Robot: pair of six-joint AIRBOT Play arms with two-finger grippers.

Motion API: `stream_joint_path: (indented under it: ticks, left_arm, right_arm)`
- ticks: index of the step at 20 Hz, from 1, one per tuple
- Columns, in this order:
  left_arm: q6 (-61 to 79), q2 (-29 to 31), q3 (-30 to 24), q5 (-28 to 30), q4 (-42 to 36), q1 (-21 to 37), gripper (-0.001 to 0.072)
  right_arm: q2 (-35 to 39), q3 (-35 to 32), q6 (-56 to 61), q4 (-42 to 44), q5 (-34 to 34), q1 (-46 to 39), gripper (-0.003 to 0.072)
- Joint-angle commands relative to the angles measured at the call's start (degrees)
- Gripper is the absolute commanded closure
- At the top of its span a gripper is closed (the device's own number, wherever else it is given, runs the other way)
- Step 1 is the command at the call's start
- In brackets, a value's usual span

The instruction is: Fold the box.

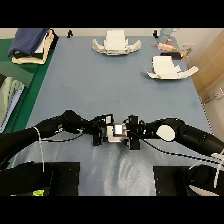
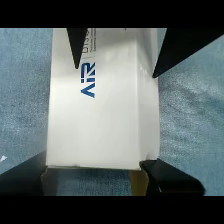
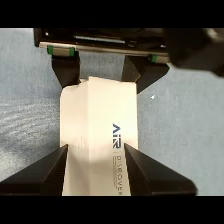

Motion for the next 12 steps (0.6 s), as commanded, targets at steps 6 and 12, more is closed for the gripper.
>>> stream_joint_path:
  ticks: [6, 12]
  left_arm:
    - [0.0, 0.0, 0.0, 0.0, 0.0, 0.0, 0.0215]
    - [0.0, 0.0, 0.0, 0.0, 0.0, 0.0, 0.0215]
  right_arm:
    - [4.6, 0.0, -0.6, -3.0, -3.1, 0.0, 0.0140]
    - [4.4, 0.0, -0.6, -6.6, -7.3, 0.0, 0.0242]
